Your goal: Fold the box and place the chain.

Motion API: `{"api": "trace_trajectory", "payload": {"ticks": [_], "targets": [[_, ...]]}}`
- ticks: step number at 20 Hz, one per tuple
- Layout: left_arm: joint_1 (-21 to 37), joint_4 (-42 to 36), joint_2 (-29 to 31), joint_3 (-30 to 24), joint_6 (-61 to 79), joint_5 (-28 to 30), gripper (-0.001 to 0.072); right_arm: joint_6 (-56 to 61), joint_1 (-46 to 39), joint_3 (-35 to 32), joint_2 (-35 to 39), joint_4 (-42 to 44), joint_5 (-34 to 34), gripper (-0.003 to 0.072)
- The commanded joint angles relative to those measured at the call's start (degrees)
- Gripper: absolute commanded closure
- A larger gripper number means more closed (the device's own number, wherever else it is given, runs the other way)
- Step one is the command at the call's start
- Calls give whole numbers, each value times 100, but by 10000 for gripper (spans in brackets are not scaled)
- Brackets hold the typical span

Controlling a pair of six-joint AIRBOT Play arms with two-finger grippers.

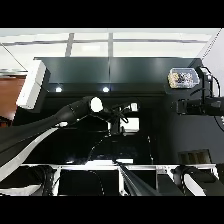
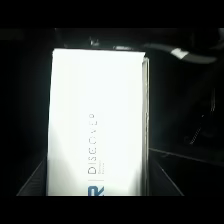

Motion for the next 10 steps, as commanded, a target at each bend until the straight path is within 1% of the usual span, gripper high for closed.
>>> {"api": "trace_trajectory", "payload": {"ticks": [1, 2, 3, 4, 5, 6, 8, 10], "targets": [[-208, 673, -190, 4, -249, 105, -5, 4, -4, -2, 4, -2, -22, 669], [-267, 774, -205, 4, -251, 116, -3, 7, -2, -2, 4, -4, -17, 669], [-282, 778, -184, 33, -363, 33, 94, 20, -4, -2, 4, -2, -15, 668], [-273, 807, -151, 151, -678, -245, 318, 22, -4, 0, 4, -2, -13, 669], [-229, 942, -101, 295, -994, -616, 443, 22, -4, -2, 4, -2, -11, 669], [-140, 1161, 0, 402, -1333, -951, 466, 22, -4, 0, 4, -4, -7, 669], [160, 1740, 354, 420, -1993, -1353, 467, 22, -4, -2, 4, -4, 20, 669], [745, 2433, 811, 411, -2953, -2002, 467, 22, -4, -2, 4, -2, 46, 669]]}}
